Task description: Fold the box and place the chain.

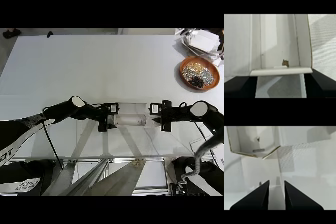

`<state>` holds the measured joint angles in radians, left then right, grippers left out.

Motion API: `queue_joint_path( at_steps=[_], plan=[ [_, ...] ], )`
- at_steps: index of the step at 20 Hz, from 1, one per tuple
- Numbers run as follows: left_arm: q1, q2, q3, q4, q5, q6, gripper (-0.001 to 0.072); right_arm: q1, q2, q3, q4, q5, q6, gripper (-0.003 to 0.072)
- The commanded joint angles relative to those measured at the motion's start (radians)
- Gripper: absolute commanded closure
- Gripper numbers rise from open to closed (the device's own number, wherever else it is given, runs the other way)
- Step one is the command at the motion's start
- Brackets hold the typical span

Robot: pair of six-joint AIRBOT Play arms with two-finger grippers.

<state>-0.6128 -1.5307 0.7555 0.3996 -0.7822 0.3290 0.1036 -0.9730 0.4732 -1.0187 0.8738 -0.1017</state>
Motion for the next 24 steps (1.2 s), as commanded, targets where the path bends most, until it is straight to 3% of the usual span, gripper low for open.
queue_joint_path(
  at_steps=[1, 2, 4, 5, 7, 9, 12, 24],
  plan=[
    [0.000, 0.000, 0.000, 0.000, 0.000, 0.000, 0.0390, 0.028, -0.030, -0.012, 0.062, -0.003, -0.115, 0.0458],
    [0.000, 0.000, 0.000, 0.000, 0.000, 0.000, 0.0390, 0.047, -0.031, -0.012, 0.077, -0.009, -0.118, 0.0441],
    [0.000, 0.000, 0.000, 0.000, 0.000, 0.000, 0.0390, 0.061, -0.032, -0.012, 0.116, -0.037, -0.117, 0.0295],
    [0.000, 0.000, 0.000, 0.000, 0.000, 0.000, 0.0390, 0.061, -0.033, -0.012, 0.136, -0.038, -0.117, 0.0297],
    [0.000, 0.000, 0.000, 0.000, 0.000, 0.000, 0.0390, 0.061, -0.034, -0.012, 0.138, -0.030, -0.117, 0.0421],
    [0.000, 0.000, 0.000, 0.000, 0.000, 0.000, 0.0390, 0.061, -0.034, -0.012, 0.141, -0.021, -0.116, 0.0426],
    [0.000, 0.000, 0.000, 0.000, 0.000, 0.000, 0.0390, 0.061, -0.035, -0.012, 0.178, 0.002, -0.115, 0.0510],
    [0.000, 0.000, 0.000, 0.000, 0.000, 0.000, 0.0390, 0.145, -0.097, -0.012, 0.264, -0.002, -0.116, 0.0527]
  ],
)
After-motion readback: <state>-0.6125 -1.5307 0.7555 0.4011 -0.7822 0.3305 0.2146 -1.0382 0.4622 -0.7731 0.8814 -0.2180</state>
